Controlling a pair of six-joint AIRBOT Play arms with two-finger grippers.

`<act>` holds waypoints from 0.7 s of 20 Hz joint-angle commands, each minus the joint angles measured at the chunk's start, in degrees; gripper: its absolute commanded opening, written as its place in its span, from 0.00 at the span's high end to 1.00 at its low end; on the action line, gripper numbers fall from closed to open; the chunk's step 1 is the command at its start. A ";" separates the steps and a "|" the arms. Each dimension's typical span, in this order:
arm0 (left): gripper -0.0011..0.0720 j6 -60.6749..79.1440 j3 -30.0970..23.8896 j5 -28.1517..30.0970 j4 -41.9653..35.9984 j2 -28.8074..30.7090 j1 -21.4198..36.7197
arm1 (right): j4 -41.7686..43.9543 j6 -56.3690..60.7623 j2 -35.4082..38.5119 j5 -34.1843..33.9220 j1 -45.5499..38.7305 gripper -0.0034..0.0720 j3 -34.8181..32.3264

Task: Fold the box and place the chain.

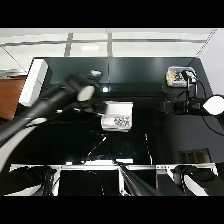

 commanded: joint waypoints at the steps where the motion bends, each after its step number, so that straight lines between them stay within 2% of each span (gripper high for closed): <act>1: 0.12 1.55 -8.61 -0.46 2.54 9.05 9.97 | -1.18 -0.15 0.02 -0.22 -0.13 0.43 0.04; 2: 0.12 3.65 -11.98 3.56 -3.91 10.51 14.64 | -1.16 -0.13 0.00 -0.24 -0.13 0.43 0.04; 4: 0.12 22.45 -18.53 12.66 -25.05 11.43 22.88 | -1.09 -0.11 -0.04 -0.26 -0.13 0.43 0.02; 5: 0.13 39.69 -21.31 14.64 -37.66 10.84 25.79 | -1.09 -0.11 -0.04 -0.28 -0.13 0.43 0.00; 6: 0.13 57.77 -23.47 14.14 -47.43 10.16 27.41 | -1.09 -0.11 -0.04 -0.48 -0.13 0.43 0.00; 7: 0.13 75.28 -25.44 13.66 -53.40 9.57 27.91 | -1.09 -0.11 -0.04 -0.87 -0.13 0.43 0.00; 8: 0.11 87.91 -26.99 15.26 -56.28 9.20 27.67 | -1.11 -0.11 -0.04 -1.44 -0.13 0.43 0.00; 9: 0.01 98.53 -28.24 17.42 -57.77 8.83 27.04 | -1.09 -0.11 -0.04 -2.08 -0.13 0.43 0.00; 12: 0.01 119.08 -28.83 21.40 -57.72 6.95 24.57 | -1.09 -0.11 -0.04 -3.74 -0.13 0.43 0.00; 14: 0.01 128.91 -28.83 21.46 -52.94 5.64 23.12 | -1.09 -0.11 -0.04 -3.82 -0.13 0.43 0.00</act>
